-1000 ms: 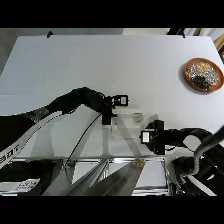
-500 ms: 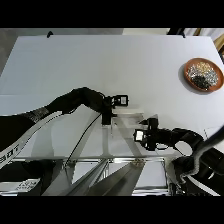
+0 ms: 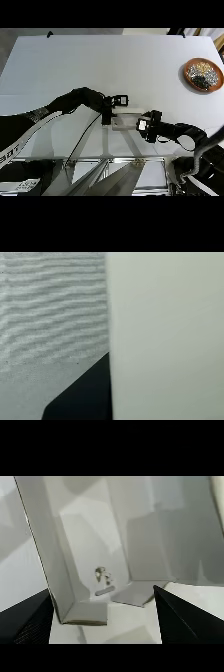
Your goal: Fold the box and place the chain.
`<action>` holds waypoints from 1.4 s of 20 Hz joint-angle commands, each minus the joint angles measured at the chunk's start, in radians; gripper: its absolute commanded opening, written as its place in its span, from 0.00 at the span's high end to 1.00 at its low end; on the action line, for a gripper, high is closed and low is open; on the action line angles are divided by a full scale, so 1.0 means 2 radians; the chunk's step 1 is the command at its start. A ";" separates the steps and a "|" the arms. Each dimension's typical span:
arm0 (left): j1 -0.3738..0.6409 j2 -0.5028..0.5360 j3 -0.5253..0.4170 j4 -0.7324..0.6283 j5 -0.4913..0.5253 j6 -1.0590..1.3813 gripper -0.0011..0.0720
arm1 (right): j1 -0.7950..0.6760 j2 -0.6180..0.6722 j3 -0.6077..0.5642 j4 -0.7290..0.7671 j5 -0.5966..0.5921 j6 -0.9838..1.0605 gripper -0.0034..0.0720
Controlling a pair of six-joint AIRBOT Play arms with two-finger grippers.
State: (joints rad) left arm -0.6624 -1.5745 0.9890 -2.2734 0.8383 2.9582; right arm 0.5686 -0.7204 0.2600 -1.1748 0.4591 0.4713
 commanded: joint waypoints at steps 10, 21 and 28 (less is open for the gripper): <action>0.000 0.000 0.000 0.000 0.000 0.000 0.97 | -0.079 -0.030 0.018 0.085 0.029 -0.114 0.05; 0.000 0.000 0.000 0.000 0.000 0.000 0.97 | -0.151 -0.084 0.030 0.203 0.092 -0.292 0.04; 0.000 0.000 0.000 0.000 0.000 0.000 0.97 | -0.165 -0.132 0.055 0.230 0.112 -0.349 0.04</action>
